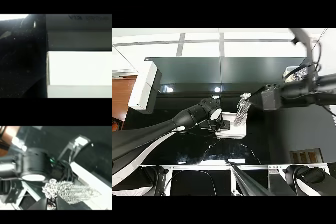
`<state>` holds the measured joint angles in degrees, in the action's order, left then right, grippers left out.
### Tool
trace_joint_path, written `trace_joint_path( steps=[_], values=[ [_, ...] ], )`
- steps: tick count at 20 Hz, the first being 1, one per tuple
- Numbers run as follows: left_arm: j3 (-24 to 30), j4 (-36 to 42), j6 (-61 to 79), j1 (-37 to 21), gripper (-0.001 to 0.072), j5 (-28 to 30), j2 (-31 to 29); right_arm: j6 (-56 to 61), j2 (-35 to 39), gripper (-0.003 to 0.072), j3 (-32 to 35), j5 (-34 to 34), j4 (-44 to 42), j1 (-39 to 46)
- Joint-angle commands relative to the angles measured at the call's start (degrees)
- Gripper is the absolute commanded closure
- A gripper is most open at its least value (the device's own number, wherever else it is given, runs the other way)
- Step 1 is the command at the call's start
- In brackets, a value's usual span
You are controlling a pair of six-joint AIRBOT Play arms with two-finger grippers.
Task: Fold the box and place the chain.
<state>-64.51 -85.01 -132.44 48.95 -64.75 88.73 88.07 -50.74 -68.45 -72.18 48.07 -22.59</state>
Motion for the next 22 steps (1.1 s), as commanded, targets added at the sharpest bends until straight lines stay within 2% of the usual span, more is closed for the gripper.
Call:
trace_joint_path(
  steps=[1, 4, 7, 10, 14, 17, 18, 19, 20, 22],
  values=[
    [0.0, 0.0, 0.0, 0.0, 0.0681, 0.0, 0.0, 1.2, -0.9, 0.0679, 4.6, 0.3, 4.5, -0.9],
    [0.0, 0.0, 0.0, 0.0, 0.0681, 0.0, 0.0, 3.3, -0.9, 0.0679, 9.2, 0.4, 8.4, -0.9],
    [0.0, 0.0, 0.0, 0.0, 0.0681, 0.0, 0.0, 3.4, -0.9, 0.0679, 13.9, 2.4, 4.7, -0.9],
    [0.0, 0.0, 0.0, 0.0, 0.0681, 0.0, 0.0, 3.4, -1.0, 0.0679, 17.8, 8.0, 0.9, -2.5],
    [0.0, 0.0, 0.0, 0.0, 0.0682, 0.0, 0.0, 3.4, -3.1, 0.0677, 18.6, 12.1, 0.2, -5.6],
    [0.0, 0.0, 0.0, 0.0, 0.0681, 0.0, 0.0, 3.4, -6.0, 0.0673, 18.6, 12.1, 0.4, -6.4],
    [0.0, 0.0, 0.0, 0.0, 0.0681, 0.0, 0.0, 3.4, -6.7, 0.0621, 18.6, 12.0, 0.6, -6.4],
    [0.0, 0.0, 0.0, 0.0, 0.0681, 0.0, 0.0, 3.4, -7.0, 0.0362, 18.6, 12.0, 0.7, -6.4],
    [0.0, 0.0, 0.0, 0.0, 0.0681, 0.0, 0.0, 3.4, -6.9, 0.0332, 18.6, 11.8, 1.6, -6.2],
    [0.0, 0.0, 0.0, 0.0, 0.0681, 0.1, 0.0, 2.8, -6.8, 0.0332, 18.4, 8.0, 3.8, -3.6]
  ],
)
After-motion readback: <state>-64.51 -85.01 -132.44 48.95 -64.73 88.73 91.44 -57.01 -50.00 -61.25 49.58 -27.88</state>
